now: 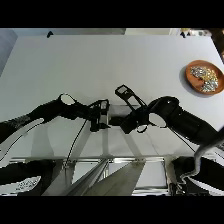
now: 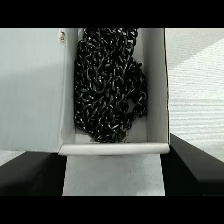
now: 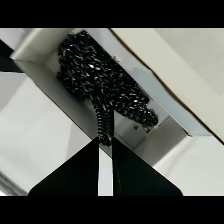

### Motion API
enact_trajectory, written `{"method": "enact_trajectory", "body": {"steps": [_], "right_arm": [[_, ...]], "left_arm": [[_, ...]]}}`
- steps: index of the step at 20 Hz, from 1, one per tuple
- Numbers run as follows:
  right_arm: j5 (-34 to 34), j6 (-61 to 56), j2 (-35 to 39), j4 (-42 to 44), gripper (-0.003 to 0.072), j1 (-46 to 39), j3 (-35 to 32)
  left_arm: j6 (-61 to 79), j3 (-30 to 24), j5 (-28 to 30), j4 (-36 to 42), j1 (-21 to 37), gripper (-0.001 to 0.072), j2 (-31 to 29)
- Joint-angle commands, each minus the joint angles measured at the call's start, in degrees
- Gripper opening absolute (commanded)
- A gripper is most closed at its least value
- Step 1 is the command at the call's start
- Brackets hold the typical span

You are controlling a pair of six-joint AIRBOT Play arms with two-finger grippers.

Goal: Fold the box and place the chain.

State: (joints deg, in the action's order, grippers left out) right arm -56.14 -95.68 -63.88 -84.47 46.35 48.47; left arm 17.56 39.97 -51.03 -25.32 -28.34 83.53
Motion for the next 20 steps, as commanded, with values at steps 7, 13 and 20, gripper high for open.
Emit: {"method": "enact_trajectory", "body": {"steps": [7, 13, 20], "right_arm": [[-5.46, 4.09, 4.5, -2.64, 0.0127, -0.68, 6.08], [-4.13, 15.37, 2.4, 6.56, 0.0021, -16.11, 13.88], [-7.02, 35.58, -7.61, 19.65, 0.002, -27.54, 14.99]], "left_arm": [[0.0, 0.0, 0.02, -0.02, 0.02, 0.0275, -0.04], [0.0, 0.0, 0.0, -0.02, 0.02, 0.0275, -0.02], [0.0, 0.0, 0.0, -0.02, 0.04, 0.0275, -0.02]]}}
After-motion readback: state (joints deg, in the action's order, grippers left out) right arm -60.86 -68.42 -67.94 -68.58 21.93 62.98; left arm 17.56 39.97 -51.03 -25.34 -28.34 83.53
